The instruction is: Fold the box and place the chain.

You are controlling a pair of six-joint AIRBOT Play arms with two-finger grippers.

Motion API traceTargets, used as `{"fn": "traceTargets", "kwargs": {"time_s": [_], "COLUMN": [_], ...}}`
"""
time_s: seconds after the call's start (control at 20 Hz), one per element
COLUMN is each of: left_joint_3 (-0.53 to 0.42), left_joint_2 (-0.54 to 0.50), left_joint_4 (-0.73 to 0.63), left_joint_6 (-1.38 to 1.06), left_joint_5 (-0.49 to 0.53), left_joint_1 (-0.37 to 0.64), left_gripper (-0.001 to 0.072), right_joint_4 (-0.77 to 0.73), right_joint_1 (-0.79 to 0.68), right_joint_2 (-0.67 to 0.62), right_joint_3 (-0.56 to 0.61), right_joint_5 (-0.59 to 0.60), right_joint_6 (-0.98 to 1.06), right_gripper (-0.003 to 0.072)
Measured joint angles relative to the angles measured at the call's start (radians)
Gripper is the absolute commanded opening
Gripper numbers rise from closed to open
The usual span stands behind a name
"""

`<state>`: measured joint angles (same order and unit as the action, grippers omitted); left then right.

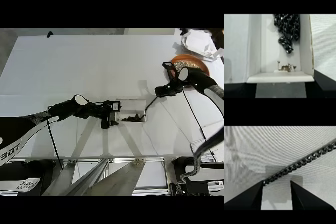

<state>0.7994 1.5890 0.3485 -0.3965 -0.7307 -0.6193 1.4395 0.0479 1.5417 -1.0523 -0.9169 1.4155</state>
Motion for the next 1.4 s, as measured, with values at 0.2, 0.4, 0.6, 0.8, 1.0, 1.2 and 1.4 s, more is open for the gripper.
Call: {"fn": "traceTargets", "kwargs": {"time_s": [0.2, 0.4, 0.6, 0.8, 1.0, 1.2, 1.4], "left_joint_3": [0.000, 0.000, 0.000, 0.000, 0.000, 0.000, 0.000], "left_joint_2": [0.000, 0.000, 0.000, 0.000, 0.000, 0.000, 0.000], "left_joint_4": [0.000, 0.000, 0.000, 0.000, 0.000, 0.000, 0.000], "left_joint_6": [0.000, 0.000, 0.000, 0.000, 0.000, 0.000, 0.000], "left_joint_5": [0.000, 0.000, 0.000, 0.000, 0.000, 0.000, -0.001], "left_joint_1": [0.000, 0.000, 0.000, 0.000, 0.000, 0.000, 0.000], "left_gripper": [0.0314, 0.0314, 0.0314, 0.0314, 0.0314, 0.0314, 0.0314], "right_joint_4": [0.000, 0.004, 0.016, 0.026, 0.034, 0.056, 0.051], "right_joint_1": [0.000, 0.004, 0.015, 0.020, 0.023, 0.022, 0.021], "right_joint_2": [0.005, 0.027, 0.042, 0.033, -0.040, -0.159, -0.311], "right_joint_3": [0.000, -0.002, -0.002, 0.001, 0.000, 0.001, 0.017], "right_joint_5": [0.013, 0.001, -0.006, -0.011, -0.039, -0.082, -0.150], "right_joint_6": [0.016, 0.025, 0.022, 0.017, 0.014, 0.013, -0.002], "right_gripper": [0.0284, 0.0121, 0.0012, 0.0012, 0.0010, 0.0009, 0.0009]}}
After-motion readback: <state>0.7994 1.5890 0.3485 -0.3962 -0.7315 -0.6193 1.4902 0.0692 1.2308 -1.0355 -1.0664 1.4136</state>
